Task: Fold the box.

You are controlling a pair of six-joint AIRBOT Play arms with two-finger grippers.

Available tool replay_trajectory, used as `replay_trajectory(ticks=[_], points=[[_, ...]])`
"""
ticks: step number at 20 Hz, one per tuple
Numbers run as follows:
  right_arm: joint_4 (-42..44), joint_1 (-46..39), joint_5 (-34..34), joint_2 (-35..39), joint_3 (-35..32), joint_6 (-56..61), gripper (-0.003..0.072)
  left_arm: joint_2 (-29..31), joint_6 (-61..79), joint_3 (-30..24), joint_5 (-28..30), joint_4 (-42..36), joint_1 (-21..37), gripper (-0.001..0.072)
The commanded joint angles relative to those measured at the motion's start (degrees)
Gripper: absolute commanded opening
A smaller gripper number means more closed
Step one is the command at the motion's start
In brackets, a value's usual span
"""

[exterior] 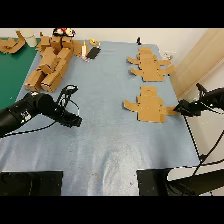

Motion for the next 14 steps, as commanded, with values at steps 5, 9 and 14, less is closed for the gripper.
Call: replay_trajectory(ticks=[5,9,14], points=[[4.4,5.8,-1.1,-1.9,0.1,-6.2,0.0357,0.0,0.0,0.0,0.7,0.1,0.0,0.0012],[4.5,9.0,-1.3,-1.9,0.1,-6.9,0.0183,0.0,0.0,0.0,1.2,0.0,0.0,0.0012],[11.7,16.2,-6.9,-0.5,0.5,-8.1,0.0007,0.0,0.0,0.0,1.2,0.1,0.0,0.0012]])
